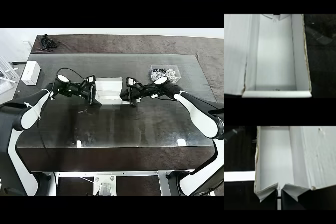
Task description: Fold the box and place the chain.
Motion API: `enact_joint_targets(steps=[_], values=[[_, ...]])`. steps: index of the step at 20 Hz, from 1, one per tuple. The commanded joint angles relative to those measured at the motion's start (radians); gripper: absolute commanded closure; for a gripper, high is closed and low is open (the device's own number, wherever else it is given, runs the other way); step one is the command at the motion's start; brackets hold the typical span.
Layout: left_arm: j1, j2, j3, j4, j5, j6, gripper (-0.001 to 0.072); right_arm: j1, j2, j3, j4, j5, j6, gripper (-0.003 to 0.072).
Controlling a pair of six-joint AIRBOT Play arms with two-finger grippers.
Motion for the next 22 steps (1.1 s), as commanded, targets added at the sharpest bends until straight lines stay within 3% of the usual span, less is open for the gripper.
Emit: enact_joint_targets(steps=[1, 6, 15, 19, 22], values=[[0.001, -0.001, 0.0, 0.002, -0.005, 0.003, 0.018, -0.041, 0.029, 0.0, -0.015, 0.061, 0.054, 0.0667], [0.001, -0.001, 0.0, 0.002, -0.005, 0.003, 0.018, -0.097, 0.09, 0.0, -0.051, 0.114, 0.138, 0.0681], [0.001, -0.001, 0.0, 0.002, -0.004, 0.003, 0.018, -0.281, 0.132, -0.001, -0.076, 0.1, 1.012, 0.0684], [0.001, -0.001, 0.0, 0.002, -0.005, 0.003, 0.018, -0.286, 0.132, -0.036, -0.26, 0.088, 1.276, 0.0685], [0.001, -0.001, 0.0, 0.002, -0.005, 0.003, 0.018, -0.282, 0.132, -0.1, -0.264, 0.058, 1.331, 0.0684]])
